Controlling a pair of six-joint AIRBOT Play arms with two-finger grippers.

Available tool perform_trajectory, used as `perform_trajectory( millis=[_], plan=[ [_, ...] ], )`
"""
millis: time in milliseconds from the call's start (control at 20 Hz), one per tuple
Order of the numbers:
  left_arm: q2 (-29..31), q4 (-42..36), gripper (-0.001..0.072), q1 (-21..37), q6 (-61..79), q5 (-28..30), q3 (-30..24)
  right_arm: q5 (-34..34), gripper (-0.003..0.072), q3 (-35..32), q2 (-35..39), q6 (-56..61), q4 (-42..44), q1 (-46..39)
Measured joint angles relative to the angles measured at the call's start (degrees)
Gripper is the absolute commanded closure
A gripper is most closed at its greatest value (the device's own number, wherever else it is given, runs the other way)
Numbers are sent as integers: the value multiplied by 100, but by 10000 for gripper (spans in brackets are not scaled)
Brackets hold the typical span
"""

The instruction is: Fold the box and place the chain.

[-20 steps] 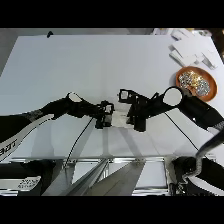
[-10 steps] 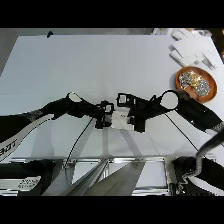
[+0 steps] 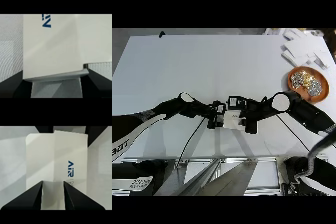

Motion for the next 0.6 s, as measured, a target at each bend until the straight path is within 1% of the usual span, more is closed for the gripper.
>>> perform_trajectory(
  millis=[200, 350, 500, 550, 600],
  plan=[
    [0, 0, 514, 2, 0, 4, 0, -70, 400, -70, 11, -37, -76, 0],
    [0, 0, 514, 0, -4, 13, 0, -199, 460, -131, 11, -79, -129, 2],
    [0, -7, 514, 2, -11, 26, 0, -365, 474, -155, 11, -94, -201, 4],
    [0, -7, 514, 2, -11, 24, 0, -420, 512, -157, 11, -98, -214, 4],
    [0, -4, 514, 2, -2, 9, 0, -468, 513, -164, 11, -101, -234, 4]
  ],
)
